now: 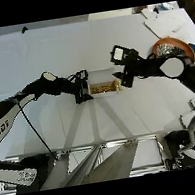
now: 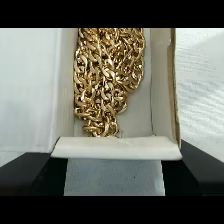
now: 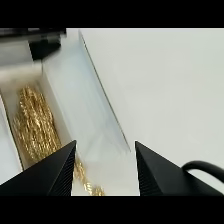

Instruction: Fold the box and place the chain.

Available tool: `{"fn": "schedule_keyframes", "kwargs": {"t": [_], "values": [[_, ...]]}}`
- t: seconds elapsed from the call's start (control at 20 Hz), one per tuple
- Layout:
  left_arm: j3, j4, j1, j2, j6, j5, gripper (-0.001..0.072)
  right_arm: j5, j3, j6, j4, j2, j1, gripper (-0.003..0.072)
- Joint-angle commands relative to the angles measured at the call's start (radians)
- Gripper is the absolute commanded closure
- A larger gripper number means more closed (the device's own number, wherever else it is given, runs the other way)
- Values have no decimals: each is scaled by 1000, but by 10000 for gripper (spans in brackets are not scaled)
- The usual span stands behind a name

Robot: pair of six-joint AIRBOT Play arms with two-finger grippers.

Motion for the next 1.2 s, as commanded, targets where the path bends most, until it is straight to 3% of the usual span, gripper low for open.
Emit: {"fn": "schedule_keyframes", "kwargs": {"t": [0.0, 0.05, 0.2, 0.25, 0.4, 0.65, 1.05, 1.1, 1.15], "values": [[0, 0, 0, 0, 0, 0, 455, 156, -72, -199, -7, 11, -130, 223], [0, 0, 0, 0, 0, 0, 455, 184, -72, -244, -3, -23, -154, 142], [0, 0, 0, 0, 0, 0, 455, 185, -72, -327, 21, -131, -185, 125], [0, 0, 0, 0, 0, 0, 455, 185, -72, -375, 40, -170, -184, 81], [0, 0, 0, 0, 0, 0, 455, 153, -72, -572, 190, -280, -184, 43], [0, 0, 0, 0, 0, 0, 455, 83, -71, -770, 372, -387, -184, 43], [0, 0, 0, 0, 0, 0, 455, 26, -71, -805, 386, -440, -184, 48], [0, 0, 0, 0, 0, 0, 455, 38, -71, -805, 388, -447, -182, 100], [0, 0, 0, 0, 0, 0, 455, 45, -71, -805, 389, -451, -182, 198]]}}
